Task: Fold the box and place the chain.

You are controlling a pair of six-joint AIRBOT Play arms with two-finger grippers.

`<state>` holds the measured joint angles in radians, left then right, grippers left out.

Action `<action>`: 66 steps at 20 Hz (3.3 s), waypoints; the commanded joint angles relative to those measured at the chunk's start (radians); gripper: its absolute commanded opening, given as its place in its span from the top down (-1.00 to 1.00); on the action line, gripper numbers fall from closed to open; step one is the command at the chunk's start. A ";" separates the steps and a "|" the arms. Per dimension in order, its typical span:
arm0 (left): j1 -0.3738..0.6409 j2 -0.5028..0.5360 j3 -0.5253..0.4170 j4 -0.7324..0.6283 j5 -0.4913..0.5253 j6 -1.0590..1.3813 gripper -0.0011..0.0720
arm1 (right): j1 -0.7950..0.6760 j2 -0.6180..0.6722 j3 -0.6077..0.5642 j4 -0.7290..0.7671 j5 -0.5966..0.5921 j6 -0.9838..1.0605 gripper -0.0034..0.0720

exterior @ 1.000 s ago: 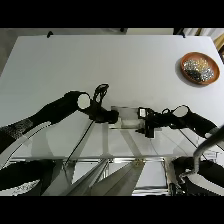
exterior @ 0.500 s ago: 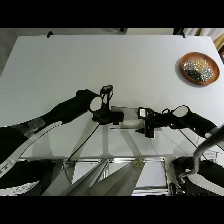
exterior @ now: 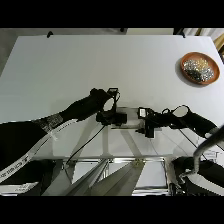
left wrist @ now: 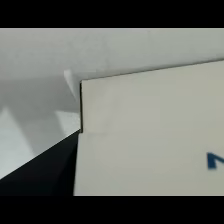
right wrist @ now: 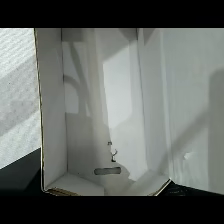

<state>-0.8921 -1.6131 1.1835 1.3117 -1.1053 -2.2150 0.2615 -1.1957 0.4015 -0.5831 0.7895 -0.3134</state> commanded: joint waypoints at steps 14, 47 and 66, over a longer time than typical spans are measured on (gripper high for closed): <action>-0.031 -0.036 0.006 0.062 -0.005 -0.121 0.96 | 0.000 0.000 0.000 0.000 0.000 0.000 0.01; -0.038 0.002 0.012 0.080 -0.069 -0.169 0.96 | 0.000 0.000 0.000 0.000 0.000 0.000 0.01; 0.084 0.270 0.011 0.080 -0.212 0.362 0.00 | 0.000 0.000 0.000 0.000 0.000 0.000 0.01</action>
<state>-0.8516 -1.4334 1.1946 1.3960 -1.2694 -2.0556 0.2615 -1.1961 0.4015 -0.5831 0.7898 -0.3134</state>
